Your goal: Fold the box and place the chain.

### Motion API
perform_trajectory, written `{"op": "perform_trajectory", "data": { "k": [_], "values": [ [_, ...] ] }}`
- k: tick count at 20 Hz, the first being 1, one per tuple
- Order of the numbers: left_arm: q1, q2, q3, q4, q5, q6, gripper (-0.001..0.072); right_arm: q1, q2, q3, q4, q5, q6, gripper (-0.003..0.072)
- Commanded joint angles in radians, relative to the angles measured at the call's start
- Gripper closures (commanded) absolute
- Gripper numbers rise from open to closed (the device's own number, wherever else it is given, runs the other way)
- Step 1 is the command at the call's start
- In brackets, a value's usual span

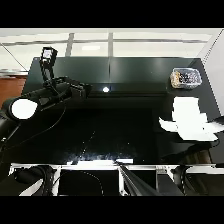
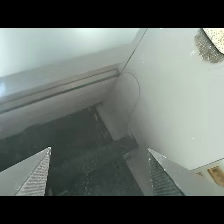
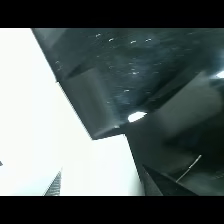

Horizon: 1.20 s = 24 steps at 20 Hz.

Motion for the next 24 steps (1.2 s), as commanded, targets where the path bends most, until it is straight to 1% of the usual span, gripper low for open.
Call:
{"op": "perform_trajectory", "data": {
  "k": [1, 2, 3, 4, 8, 11, 13, 14, 16, 18, 20, 21, 22, 24],
  "values": [
    [0.0, 0.0, 0.0, 0.0, -0.002, 0.0, 0.0008, 0.044, -0.01, 0.001, -0.003, 0.033, 0.001, 0.0233],
    [0.0, 0.0, 0.0, 0.0, -0.002, 0.0, 0.0008, 0.059, -0.01, 0.001, -0.003, 0.042, 0.002, 0.0496],
    [0.0, 0.0, 0.0, -0.002, -0.002, 0.0, 0.0008, 0.074, -0.009, 0.001, 0.006, 0.05, 0.0, 0.0623],
    [0.0, 0.0, 0.0, -0.014, -0.001, 0.0, 0.0008, 0.09, -0.008, 0.001, 0.013, 0.056, -0.003, 0.0641],
    [0.0, 0.0, 0.0, -0.025, -0.003, 0.0, 0.0008, 0.204, 0.019, 0.0, 0.021, 0.093, -0.012, 0.0642],
    [0.0, 0.0, 0.0, -0.027, -0.003, 0.0, 0.0008, 0.325, 0.054, -0.021, 0.1, 0.133, -0.015, 0.0642],
    [0.0, 0.0, 0.0, -0.045, -0.005, 0.0, 0.0008, 0.409, 0.104, -0.074, 0.168, 0.12, -0.016, 0.0643],
    [0.0, -0.001, -0.001, -0.045, -0.003, 0.0, 0.0008, 0.45, 0.142, -0.119, 0.199, 0.085, -0.016, 0.0643],
    [0.0, -0.005, -0.005, -0.044, 0.001, 0.0, 0.0008, 0.534, 0.249, -0.245, 0.299, -0.027, -0.005, 0.0644],
    [0.0, -0.014, -0.016, -0.048, -0.017, 0.0, 0.0008, 0.661, 0.411, -0.418, 0.463, -0.183, -0.023, 0.0644],
    [0.0, -0.035, -0.028, -0.056, -0.091, -0.003, 0.0008, 0.824, 0.606, -0.592, 0.523, -0.401, -0.029, 0.0644],
    [0.0, -0.053, -0.037, -0.08, -0.145, -0.023, 0.0008, 0.911, 0.699, -0.673, 0.54, -0.501, -0.029, 0.0644],
    [0.0, -0.076, -0.045, -0.096, -0.197, -0.06, 0.001, 0.986, 0.771, -0.738, 0.549, -0.572, -0.021, 0.0644],
    [0.01, -0.138, -0.058, -0.157, -0.296, -0.113, 0.001, 1.114, 0.86, -0.836, 0.548, -0.654, 0.018, 0.0644]
  ]
}}
